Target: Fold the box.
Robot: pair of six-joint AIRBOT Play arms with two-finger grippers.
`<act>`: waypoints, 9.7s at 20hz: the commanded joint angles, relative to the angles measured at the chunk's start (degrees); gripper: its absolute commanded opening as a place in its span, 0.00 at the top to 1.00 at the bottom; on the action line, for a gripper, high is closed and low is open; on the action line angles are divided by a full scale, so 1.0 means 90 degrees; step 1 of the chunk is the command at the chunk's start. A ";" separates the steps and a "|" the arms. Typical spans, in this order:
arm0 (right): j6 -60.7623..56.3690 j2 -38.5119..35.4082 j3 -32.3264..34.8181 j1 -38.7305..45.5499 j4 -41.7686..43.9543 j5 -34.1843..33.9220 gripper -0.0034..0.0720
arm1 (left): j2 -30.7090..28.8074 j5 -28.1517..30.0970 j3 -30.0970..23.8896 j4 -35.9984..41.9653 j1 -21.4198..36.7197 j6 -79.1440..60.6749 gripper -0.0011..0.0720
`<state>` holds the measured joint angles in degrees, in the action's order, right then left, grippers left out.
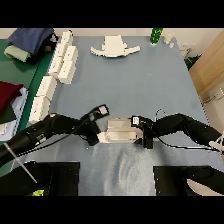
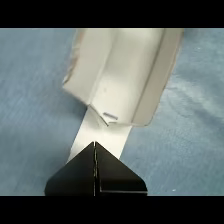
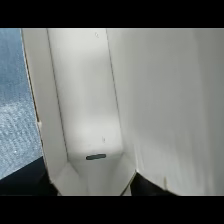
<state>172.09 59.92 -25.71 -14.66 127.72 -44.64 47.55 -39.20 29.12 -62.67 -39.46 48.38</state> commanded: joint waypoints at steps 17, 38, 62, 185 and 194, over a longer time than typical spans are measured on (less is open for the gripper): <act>0.0002 0.0000 -0.0005 0.0000 0.0000 0.0002 0.28 | 0.0039 -0.1503 -0.0928 0.1853 0.2101 0.3262 0.97; 0.0002 0.0000 -0.0005 0.0000 0.0000 0.0002 0.28 | 0.0362 -0.0651 -0.0624 0.1229 0.1540 0.3407 0.97; 0.0002 0.0000 -0.0005 0.0000 0.0000 0.0002 0.28 | 0.1316 -0.1168 0.0012 0.3529 0.1532 0.1773 0.97; 0.0002 0.0000 -0.0005 0.0000 0.0000 0.0002 0.28 | 0.2103 0.0199 -0.0080 0.4294 0.0454 -0.7414 0.05; 0.0000 0.0000 -0.0005 0.0000 0.0000 0.0002 0.28 | 0.2271 0.0359 -0.0083 0.4442 0.0265 -0.7492 0.05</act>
<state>172.11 59.92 -25.71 -14.66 127.72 -44.64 67.18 -36.60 28.40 -23.29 -36.40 -18.72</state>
